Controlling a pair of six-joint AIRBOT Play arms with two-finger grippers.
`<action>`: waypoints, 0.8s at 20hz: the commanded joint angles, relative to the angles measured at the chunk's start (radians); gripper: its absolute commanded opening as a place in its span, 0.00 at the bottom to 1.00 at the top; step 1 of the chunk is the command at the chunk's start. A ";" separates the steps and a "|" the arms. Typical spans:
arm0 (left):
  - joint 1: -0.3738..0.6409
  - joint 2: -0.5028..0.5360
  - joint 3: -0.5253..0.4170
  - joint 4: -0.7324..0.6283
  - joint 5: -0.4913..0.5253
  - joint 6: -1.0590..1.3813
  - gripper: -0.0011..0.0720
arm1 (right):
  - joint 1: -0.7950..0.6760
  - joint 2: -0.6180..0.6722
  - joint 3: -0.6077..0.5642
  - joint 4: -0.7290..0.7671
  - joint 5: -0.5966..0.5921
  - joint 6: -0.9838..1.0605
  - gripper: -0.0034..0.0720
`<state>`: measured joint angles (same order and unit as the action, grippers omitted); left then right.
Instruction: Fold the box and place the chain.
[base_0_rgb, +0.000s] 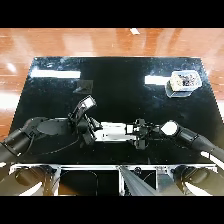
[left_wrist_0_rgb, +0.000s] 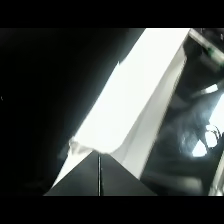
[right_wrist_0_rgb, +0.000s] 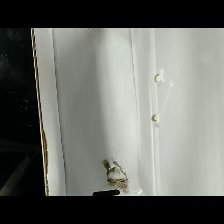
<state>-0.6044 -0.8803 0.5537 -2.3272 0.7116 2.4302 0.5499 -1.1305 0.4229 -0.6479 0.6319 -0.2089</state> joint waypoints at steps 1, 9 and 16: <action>-0.034 0.002 -0.025 -0.039 -0.166 -0.009 0.04 | 0.001 0.000 0.000 0.000 0.000 0.000 0.71; -0.034 -0.080 -0.044 -0.039 -0.317 -0.025 0.04 | 0.001 0.000 0.000 0.000 0.000 0.000 0.71; -0.068 -0.172 -0.043 -0.037 -0.332 -0.029 0.04 | 0.001 0.000 0.000 0.000 0.000 0.000 0.71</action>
<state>-0.6552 -1.0267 0.5106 -2.3669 0.3885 2.4012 0.5499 -1.1305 0.4229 -0.6468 0.6327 -0.2089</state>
